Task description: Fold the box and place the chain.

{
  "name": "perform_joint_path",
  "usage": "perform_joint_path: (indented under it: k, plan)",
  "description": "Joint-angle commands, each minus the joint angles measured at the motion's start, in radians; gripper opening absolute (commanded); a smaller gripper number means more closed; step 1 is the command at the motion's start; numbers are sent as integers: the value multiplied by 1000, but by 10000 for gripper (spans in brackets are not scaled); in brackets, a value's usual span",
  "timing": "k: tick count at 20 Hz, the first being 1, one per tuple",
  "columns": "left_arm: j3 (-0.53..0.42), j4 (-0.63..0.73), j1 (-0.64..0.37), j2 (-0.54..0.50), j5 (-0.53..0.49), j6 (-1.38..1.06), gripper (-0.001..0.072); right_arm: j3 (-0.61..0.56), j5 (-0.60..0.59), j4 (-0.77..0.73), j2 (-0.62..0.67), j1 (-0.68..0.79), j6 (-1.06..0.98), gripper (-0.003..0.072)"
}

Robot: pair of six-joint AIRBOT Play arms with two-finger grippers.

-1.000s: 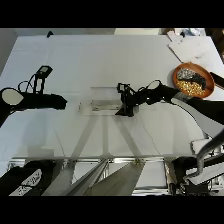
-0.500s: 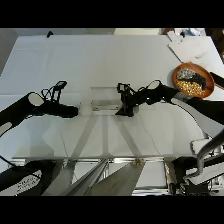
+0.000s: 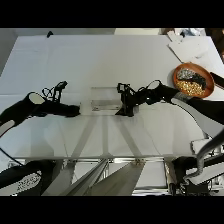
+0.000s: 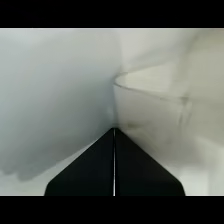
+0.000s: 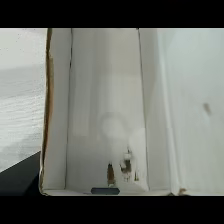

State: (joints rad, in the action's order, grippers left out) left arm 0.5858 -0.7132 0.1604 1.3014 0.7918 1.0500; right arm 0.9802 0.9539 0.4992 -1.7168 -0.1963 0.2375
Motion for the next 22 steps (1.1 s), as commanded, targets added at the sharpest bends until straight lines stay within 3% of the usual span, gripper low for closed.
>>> perform_joint_path:
  k: [1, 8, 16, 19, 22]
  plan:
    - [3, 101, -3, -7, 26, -67, 5, 0, 2, 1, 0, 0, 0, 525]
    - [3, 62, -55, -108, 40, -56, 4, 0, 0, 1, 0, 0, 0, 525]
    - [3, 73, -10, -75, 71, -64, 10, 0, 0, 1, 0, 0, 0, 525]
    - [3, 77, -11, -75, 72, -84, 153, 0, 0, 1, 0, 0, 0, 525]
    - [3, 100, -11, -77, 72, -87, 154, 0, 0, 1, 0, 0, 0, 525]
